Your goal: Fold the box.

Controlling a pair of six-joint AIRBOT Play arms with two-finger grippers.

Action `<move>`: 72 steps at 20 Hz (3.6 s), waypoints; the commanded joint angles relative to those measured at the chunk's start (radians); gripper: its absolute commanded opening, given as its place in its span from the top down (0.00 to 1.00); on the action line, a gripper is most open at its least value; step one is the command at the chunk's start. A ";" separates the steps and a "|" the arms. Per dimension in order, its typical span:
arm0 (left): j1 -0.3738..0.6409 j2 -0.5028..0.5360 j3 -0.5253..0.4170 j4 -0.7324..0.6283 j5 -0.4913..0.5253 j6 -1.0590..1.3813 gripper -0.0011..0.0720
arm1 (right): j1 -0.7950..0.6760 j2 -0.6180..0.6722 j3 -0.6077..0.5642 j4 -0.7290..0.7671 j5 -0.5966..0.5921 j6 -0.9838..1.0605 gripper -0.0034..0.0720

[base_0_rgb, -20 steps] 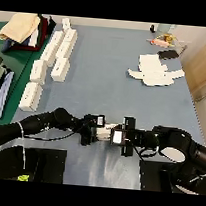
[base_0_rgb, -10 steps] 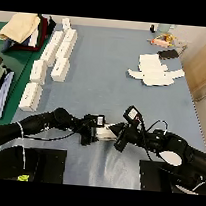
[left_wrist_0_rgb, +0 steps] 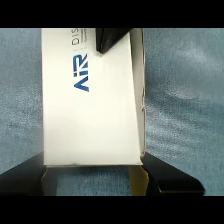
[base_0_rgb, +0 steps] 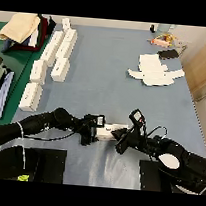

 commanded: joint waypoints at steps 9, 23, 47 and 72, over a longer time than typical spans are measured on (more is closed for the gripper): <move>0.000 0.000 0.001 0.000 0.000 0.000 0.37 | 0.042 -0.053 -0.054 0.060 -0.028 0.005 0.95; 0.000 0.000 0.001 0.000 0.000 0.000 0.37 | 0.035 0.077 -0.014 -0.013 -0.040 0.000 0.95; 0.000 0.000 0.001 0.000 0.000 0.000 0.37 | -0.494 -0.411 0.678 -0.515 1.126 0.327 0.95; 0.079 0.037 0.002 0.004 0.055 -0.193 0.37 | -0.494 -0.415 0.677 -0.463 1.127 0.326 0.95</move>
